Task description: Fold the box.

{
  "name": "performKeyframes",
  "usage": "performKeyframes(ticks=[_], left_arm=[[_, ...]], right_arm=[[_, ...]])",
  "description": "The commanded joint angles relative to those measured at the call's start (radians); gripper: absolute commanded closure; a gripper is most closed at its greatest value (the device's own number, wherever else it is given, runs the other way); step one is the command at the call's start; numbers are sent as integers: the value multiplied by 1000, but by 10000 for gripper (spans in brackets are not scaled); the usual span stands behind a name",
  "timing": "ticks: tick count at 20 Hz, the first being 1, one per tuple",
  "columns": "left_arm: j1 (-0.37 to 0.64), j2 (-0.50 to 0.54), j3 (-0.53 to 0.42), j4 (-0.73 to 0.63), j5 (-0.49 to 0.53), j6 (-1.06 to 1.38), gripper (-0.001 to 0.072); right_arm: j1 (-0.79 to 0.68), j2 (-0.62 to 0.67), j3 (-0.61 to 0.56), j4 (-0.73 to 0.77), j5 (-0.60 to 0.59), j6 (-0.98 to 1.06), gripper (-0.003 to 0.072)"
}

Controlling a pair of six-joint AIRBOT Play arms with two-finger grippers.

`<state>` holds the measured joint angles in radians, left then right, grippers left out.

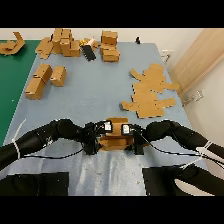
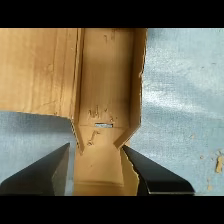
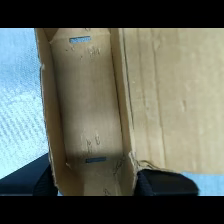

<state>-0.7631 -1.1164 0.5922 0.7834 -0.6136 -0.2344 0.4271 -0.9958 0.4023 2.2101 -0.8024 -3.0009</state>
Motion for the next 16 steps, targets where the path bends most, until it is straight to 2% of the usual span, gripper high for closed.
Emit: performKeyframes(ticks=[1, 8, 9, 10, 16], left_arm=[[-11, -6, 5, 3, -32, 2, 243], [-16, -6, 5, 3, -21, 2, 259], [-16, -6, 5, 4, -22, 5, 386], [-16, -6, 5, 3, -21, 7, 413], [-17, -6, 5, 0, -21, 7, 414]], right_arm=[[1, 0, -1, 0, 0, 0, 235], [1, 0, -1, 0, 0, 0, 235], [1, 0, -1, 0, 0, 0, 235], [1, 0, -1, 0, 0, 0, 235], [1, 0, -1, 0, 0, 0, 235]])
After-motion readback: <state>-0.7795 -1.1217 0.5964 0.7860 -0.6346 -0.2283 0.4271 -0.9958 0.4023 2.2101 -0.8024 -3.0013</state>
